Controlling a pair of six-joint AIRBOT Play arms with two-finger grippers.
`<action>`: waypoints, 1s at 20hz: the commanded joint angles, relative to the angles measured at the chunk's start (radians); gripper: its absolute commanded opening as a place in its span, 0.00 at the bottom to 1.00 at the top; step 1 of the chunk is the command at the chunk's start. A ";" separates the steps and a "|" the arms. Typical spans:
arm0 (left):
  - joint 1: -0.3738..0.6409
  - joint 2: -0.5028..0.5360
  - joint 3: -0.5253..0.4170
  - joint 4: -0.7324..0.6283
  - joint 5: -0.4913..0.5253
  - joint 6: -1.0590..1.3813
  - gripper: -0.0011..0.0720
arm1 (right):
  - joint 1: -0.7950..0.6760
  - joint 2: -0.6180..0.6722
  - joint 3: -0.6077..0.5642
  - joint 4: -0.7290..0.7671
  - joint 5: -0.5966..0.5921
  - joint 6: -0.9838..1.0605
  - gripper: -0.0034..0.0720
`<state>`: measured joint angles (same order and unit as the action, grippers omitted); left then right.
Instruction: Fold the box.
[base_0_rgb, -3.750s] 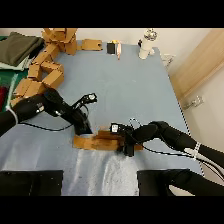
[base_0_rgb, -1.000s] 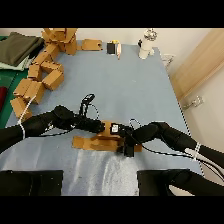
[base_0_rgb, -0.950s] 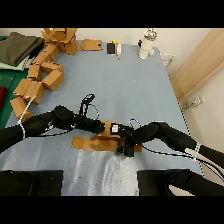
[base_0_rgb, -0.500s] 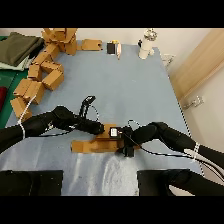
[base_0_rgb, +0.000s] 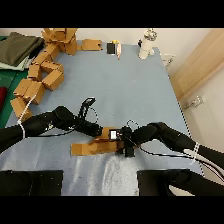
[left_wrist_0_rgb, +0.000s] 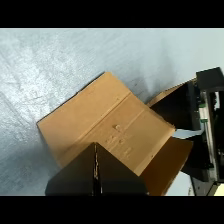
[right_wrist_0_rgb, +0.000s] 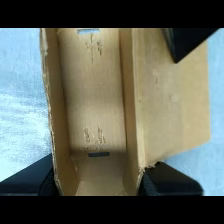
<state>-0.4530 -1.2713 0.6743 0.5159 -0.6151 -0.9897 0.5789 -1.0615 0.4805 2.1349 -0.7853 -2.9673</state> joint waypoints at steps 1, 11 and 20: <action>0.000 -0.001 -0.001 0.045 -0.016 -0.026 0.03 | 0.001 0.001 0.000 0.001 -0.005 -0.003 0.71; 0.000 -0.047 0.009 0.038 -0.024 0.003 0.03 | 0.001 0.001 0.000 0.016 -0.011 0.002 0.71; 0.089 0.143 0.037 0.052 -0.202 0.362 0.03 | 0.001 0.001 0.000 0.016 -0.013 0.074 0.71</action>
